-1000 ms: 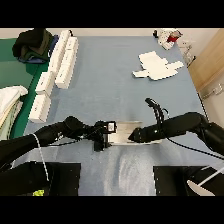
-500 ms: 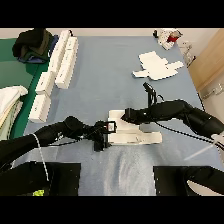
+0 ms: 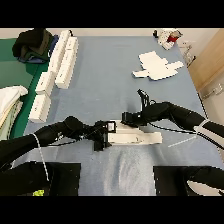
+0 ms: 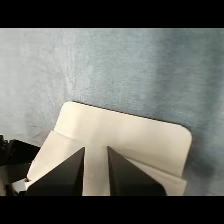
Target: Fold the box.
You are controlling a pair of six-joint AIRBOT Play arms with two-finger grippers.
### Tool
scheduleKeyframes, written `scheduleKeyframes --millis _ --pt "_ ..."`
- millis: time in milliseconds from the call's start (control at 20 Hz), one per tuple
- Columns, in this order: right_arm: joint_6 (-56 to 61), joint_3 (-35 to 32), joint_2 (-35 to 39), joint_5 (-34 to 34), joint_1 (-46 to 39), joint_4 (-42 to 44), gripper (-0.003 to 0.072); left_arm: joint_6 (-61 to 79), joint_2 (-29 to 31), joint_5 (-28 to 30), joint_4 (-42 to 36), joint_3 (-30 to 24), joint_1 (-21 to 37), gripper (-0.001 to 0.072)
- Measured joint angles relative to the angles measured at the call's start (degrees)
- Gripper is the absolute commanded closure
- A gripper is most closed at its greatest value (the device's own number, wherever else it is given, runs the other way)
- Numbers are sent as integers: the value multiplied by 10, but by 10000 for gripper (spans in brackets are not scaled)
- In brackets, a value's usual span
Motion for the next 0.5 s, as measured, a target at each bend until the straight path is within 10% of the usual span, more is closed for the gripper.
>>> scheduleKeyframes --millis 500 --pt "-22 0 -11 2 0 -4 466 1 0 0 0 0 0 246"
